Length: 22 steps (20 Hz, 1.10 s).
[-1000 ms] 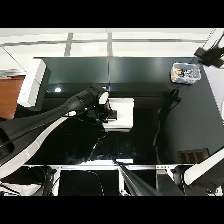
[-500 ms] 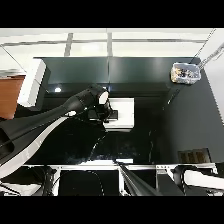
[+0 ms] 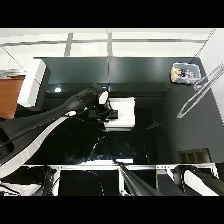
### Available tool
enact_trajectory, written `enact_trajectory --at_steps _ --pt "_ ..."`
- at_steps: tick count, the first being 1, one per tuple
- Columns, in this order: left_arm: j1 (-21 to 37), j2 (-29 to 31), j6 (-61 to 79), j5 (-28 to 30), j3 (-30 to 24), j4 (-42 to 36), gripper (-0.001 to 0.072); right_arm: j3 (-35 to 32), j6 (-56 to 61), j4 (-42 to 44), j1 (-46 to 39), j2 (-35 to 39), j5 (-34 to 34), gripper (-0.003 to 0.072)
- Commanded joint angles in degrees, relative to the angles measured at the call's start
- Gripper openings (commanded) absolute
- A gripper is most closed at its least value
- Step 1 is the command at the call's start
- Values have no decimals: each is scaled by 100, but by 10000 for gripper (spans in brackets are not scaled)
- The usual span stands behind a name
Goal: Fold the box and place the chain.
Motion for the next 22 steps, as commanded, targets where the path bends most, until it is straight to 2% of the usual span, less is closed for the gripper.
enact_trajectory --at_steps 1,4,7,22 --pt "2 4 4 -7 4 -2 29 -15 -188 1543 39 210 1023 16" --pt "2 4 7 -11 4 -2 29 -55 -289 2371 262 210 1528 16" --pt "2 4 9 -9 4 -2 29 -55 -348 2594 686 205 1596 16" --pt "2 4 7 -9 4 -2 29 -55 -321 2597 2358 -186 280 17"
